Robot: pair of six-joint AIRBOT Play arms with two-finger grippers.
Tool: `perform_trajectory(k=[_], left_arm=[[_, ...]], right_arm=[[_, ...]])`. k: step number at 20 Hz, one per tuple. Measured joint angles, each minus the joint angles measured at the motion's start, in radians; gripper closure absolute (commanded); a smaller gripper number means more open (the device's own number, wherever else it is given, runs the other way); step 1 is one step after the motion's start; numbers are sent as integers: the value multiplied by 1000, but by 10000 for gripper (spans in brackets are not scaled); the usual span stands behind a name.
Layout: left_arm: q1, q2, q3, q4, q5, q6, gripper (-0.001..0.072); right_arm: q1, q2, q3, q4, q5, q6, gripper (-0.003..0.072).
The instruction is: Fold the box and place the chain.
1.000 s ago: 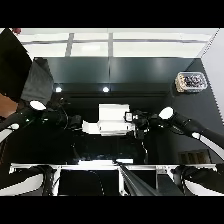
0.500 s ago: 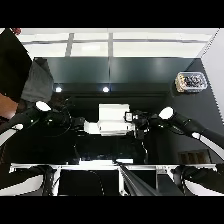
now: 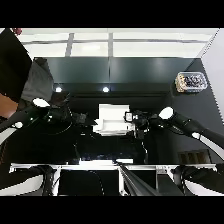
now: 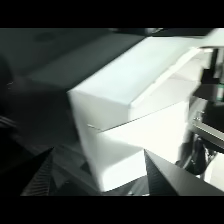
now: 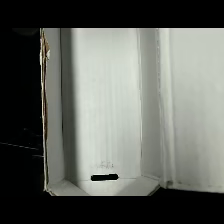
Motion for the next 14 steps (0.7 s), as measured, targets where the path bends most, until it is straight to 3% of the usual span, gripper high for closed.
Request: perform_trajectory(k=[2, 3, 4, 11, 14], left_arm=[[-6, 0, 3, -15, -9, 9, 118], [-12, 0, 4, -21, -18, 11, 224], [-19, 0, 5, -28, -19, 13, 250], [-84, 1, 46, -16, -36, 4, 263], [-137, 1, 108, 85, -15, -108, 263]], right_arm=[[0, 0, 0, 0, 0, 0, 461], [0, 0, 0, 0, 0, 0, 462], [0, 0, 0, 0, 0, 0, 461], [0, 0, 0, 0, 0, 0, 462], [0, 0, 0, 0, 0, 0, 461]])
